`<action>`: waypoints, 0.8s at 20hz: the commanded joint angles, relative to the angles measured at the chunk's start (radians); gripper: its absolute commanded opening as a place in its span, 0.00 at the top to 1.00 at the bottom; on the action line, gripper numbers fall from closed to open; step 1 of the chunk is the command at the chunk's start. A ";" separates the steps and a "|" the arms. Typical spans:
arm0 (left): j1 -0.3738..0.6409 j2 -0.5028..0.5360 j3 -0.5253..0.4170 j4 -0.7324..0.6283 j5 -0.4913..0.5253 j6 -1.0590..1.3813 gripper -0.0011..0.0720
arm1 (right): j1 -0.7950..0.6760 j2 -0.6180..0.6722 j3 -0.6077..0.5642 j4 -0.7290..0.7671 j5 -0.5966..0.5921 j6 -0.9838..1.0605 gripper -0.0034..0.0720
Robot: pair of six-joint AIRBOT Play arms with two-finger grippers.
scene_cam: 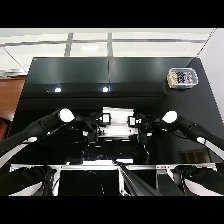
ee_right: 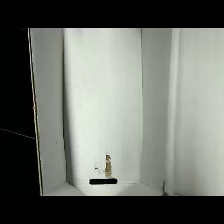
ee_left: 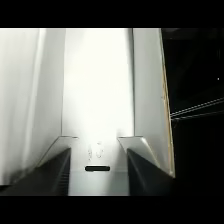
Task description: Fold the box and place the chain.
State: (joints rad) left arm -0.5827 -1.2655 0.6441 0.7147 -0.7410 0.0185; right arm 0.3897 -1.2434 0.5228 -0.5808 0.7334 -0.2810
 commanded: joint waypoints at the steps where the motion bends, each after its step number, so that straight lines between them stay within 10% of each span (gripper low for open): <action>1: -0.001 0.000 0.000 0.010 -0.027 0.000 0.82 | 0.001 0.000 0.000 0.000 0.000 0.000 0.63; 3: -0.001 -0.001 0.000 0.009 -0.027 0.000 0.49 | 0.001 0.000 0.000 0.000 0.000 0.000 0.63; 4: 0.000 -0.001 0.001 0.010 -0.026 0.000 0.62 | 0.001 0.000 0.000 0.000 0.000 0.000 0.63; 5: 0.003 0.001 0.003 0.014 -0.026 0.000 0.96 | 0.001 0.000 0.000 0.000 0.000 0.000 0.63; 16: 0.398 0.349 -0.003 0.619 -0.280 -0.975 0.95 | 0.001 0.000 0.000 0.000 0.000 0.000 0.63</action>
State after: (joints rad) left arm -0.3286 -0.9977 0.6468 1.1828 -0.9455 -0.6373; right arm 0.3901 -1.2434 0.5228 -0.5808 0.7326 -0.2810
